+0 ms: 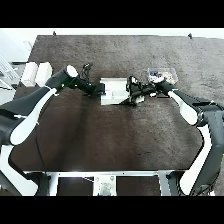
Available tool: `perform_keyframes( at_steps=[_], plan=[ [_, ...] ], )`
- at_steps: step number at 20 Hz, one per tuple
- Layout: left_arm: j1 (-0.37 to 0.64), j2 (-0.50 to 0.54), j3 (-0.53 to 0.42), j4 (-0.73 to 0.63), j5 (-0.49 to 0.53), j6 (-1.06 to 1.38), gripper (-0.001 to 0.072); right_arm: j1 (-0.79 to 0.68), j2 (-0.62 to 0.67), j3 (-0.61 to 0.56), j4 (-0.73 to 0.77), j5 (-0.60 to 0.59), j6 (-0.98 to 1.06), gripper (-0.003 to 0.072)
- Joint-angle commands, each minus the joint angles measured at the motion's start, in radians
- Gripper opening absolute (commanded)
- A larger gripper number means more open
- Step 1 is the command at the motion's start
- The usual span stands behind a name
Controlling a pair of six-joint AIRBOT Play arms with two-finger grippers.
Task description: Fold the box and place the chain.
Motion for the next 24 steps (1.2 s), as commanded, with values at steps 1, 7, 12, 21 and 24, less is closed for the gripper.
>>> perform_keyframes(
  at_steps=[1, 7, 12, 21, 24],
  plan=[
    [-0.013, 0.001, 0.018, 0.087, -0.026, -0.065, 0.0365, 0.001, 0.001, 0.0, 0.001, 0.0, 0.002, 0.059],
    [-0.013, 0.0, 0.066, 0.154, -0.06, -0.114, 0.0365, 0.001, 0.001, 0.0, 0.001, 0.0, 0.002, 0.059],
    [-0.013, -0.002, 0.066, 0.157, -0.025, -0.121, 0.0366, 0.001, 0.001, 0.0, 0.001, 0.0, 0.002, 0.059],
    [-0.04, -0.034, 0.105, 0.157, -0.009, -0.157, 0.0365, 0.001, 0.001, 0.0, 0.001, 0.0, 0.002, 0.059],
    [-0.04, -0.037, 0.105, 0.168, -0.015, -0.185, 0.0365, 0.001, 0.001, 0.0, 0.002, 0.0, 0.002, 0.059]
  ],
)
